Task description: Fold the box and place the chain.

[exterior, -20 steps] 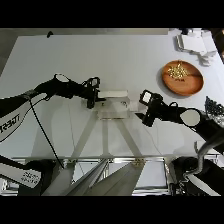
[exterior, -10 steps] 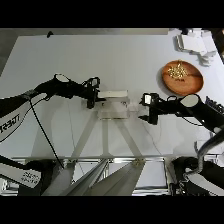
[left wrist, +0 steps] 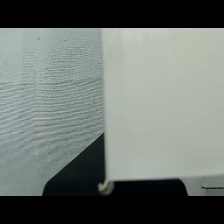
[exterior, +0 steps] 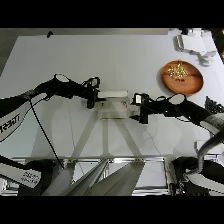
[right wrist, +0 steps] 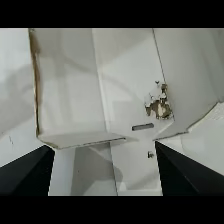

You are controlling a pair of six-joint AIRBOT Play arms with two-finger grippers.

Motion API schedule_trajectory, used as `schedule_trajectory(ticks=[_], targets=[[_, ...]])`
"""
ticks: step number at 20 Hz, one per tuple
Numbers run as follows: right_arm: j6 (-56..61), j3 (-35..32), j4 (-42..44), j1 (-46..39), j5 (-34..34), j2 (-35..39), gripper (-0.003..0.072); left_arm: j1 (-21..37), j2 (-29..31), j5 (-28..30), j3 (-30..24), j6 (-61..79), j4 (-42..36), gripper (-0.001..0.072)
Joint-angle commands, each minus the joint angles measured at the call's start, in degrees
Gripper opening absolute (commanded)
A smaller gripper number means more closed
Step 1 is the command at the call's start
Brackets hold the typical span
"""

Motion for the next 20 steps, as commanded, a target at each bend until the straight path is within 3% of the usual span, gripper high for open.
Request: schedule_trajectory(ticks=[1,7,12,20], targets=[[9.4,0.0,0.7,2.3,-3.4,-0.3,0.0712,0.0,0.0,0.0,0.0,0.0,0.0,0.0009],[23.0,0.2,-2.1,0.9,-5.2,-0.2,0.0709,0.0,0.0,0.0,0.0,0.0,0.0,0.0009],[15.7,0.3,-1.4,-3.4,-4.4,-0.7,0.0693,0.0,0.0,0.0,0.0,0.0,0.0,0.0009],[8.6,0.2,-3.8,-1.2,0.5,-1.2,0.0681,0.0,0.0,0.0,0.0,0.0,0.0,0.0009]])
